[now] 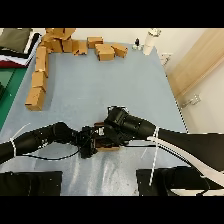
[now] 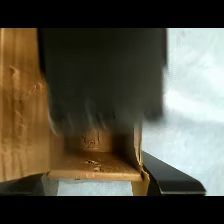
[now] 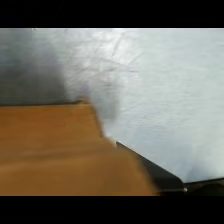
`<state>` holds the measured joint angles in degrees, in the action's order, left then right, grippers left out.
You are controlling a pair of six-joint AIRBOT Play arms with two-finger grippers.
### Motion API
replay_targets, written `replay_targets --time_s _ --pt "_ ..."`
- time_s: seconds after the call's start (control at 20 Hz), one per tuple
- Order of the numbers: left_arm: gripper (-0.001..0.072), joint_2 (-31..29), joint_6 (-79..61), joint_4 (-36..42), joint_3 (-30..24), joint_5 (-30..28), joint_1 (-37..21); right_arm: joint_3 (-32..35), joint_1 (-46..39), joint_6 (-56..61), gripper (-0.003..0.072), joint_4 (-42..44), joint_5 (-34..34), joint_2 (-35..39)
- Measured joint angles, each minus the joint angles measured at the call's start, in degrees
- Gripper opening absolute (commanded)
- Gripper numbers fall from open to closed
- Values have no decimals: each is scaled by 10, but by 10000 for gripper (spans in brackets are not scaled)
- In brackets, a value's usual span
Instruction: Fold the box.
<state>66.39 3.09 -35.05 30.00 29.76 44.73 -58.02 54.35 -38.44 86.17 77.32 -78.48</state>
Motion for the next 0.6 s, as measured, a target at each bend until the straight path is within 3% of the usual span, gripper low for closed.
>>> replay_targets --time_s 0.1,0.6 --pt "472 0 0 -3 0 1 0 0 -1 0 429 -5 7 10" --pt "472 0 -3 -7 0 3 0 6 -1 -17 428 -9 19 39"
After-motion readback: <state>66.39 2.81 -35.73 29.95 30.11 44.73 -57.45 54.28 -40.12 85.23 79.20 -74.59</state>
